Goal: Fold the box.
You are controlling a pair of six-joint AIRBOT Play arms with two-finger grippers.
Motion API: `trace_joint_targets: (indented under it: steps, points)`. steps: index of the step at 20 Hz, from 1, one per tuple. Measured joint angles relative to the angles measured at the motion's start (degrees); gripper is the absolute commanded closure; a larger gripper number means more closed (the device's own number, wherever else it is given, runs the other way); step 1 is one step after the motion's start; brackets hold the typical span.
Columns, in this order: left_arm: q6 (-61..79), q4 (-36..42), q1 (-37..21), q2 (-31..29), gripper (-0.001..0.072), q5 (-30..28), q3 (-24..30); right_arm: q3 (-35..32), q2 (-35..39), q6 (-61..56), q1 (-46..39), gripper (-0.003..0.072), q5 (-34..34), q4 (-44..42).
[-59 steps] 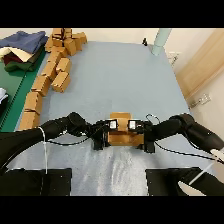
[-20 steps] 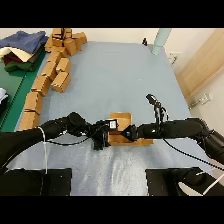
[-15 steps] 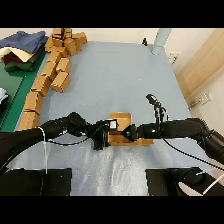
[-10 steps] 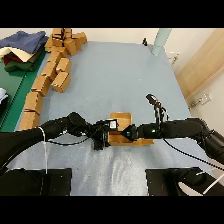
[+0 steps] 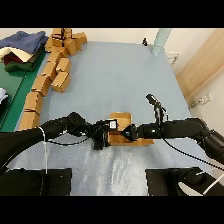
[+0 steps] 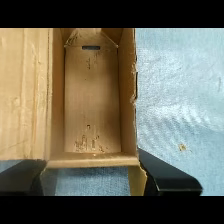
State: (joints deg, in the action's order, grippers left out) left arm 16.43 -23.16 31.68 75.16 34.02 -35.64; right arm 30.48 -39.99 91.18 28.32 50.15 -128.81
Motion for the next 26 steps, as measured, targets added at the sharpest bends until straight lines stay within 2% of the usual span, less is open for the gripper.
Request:
trace_joint_targets:
  steps: [2, 3, 4, 5, 10, 14, 19, 22, 26]
  points:
    - [0.0, 0.02, 0.0, 0.0, 0.0182, 0.0, 0.0, 0.0, -0.02, -0.17, 0.0, 0.0004, 0.24, -0.02]
    - [0.0, 0.0, 0.0, 0.0, 0.0182, 0.0, 0.0, -0.02, -0.15, -0.52, 0.0, 0.0266, 0.02, -0.09]
    - [0.0, 0.0, 0.0, 0.0, 0.0182, 0.0, 0.0, 0.07, -0.33, -1.73, 0.0, 0.0646, -0.46, -0.48]
    - [0.0, 0.0, 0.0, 0.0, 0.0182, 0.0, 0.0, 0.26, -0.55, -2.86, 0.02, 0.068, -1.27, -0.76]
    - [0.0, 0.0, 0.0, 0.0, 0.0182, 0.0, 0.0, 5.68, -7.08, -2.93, -2.49, 0.0681, -3.54, 1.6]
    - [0.0, 0.02, 0.0, 0.0, 0.0182, 0.0, 0.0, 12.85, -19.52, 4.61, -5.88, 0.0682, 1.62, 3.02]
    - [0.0, 0.0, 0.0, 0.0, 0.0182, 0.0, 0.0, 15.89, -31.91, 14.03, -6.95, 0.0681, 4.79, 2.64]
    - [0.0, -0.02, 0.0, 0.0, 0.0182, 0.0, 0.0, 16.35, -35.65, 18.27, -7.13, 0.0682, 5.31, 2.01]
    - [0.0, 0.02, 0.0, 0.0, 0.0182, 0.04, 0.0, 16.81, -36.41, 22.56, -7.13, 0.0682, 5.86, 1.07]
